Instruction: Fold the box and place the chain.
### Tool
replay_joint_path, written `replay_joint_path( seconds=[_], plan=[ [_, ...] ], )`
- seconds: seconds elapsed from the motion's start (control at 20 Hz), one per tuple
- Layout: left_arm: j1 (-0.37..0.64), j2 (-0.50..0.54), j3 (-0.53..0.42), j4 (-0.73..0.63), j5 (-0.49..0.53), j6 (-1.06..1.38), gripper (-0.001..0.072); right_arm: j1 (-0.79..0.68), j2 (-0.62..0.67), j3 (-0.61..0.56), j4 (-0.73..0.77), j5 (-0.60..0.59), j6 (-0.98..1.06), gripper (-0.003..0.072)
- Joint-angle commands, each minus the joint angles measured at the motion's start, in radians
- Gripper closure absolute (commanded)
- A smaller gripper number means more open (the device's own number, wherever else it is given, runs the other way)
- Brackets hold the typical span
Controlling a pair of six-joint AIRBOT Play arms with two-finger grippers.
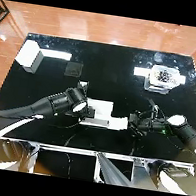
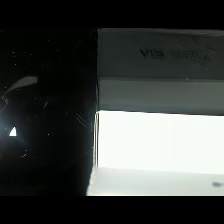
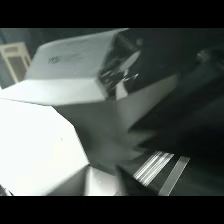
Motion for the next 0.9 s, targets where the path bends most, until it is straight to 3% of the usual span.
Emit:
replay_joint_path(
  seconds=[0.0,0.05,0.55,0.85],
  plan=[
    [-0.001,0.000,-0.001,-0.001,-0.003,0.000,0.0692,0.009,-0.003,0.001,0.024,0.017,-0.053,0.0102],
    [-0.001,0.000,-0.001,-0.004,-0.003,0.000,0.0692,0.009,-0.003,0.002,0.024,0.022,-0.068,0.0020],
    [-0.001,0.000,-0.001,-0.017,-0.002,0.000,0.0692,0.015,-0.003,0.013,0.058,0.098,-0.085,0.0024],
    [-0.001,0.000,-0.001,-0.017,-0.002,0.000,0.0692,0.145,-0.003,0.105,0.104,0.054,-0.056,0.0025]
  ],
)
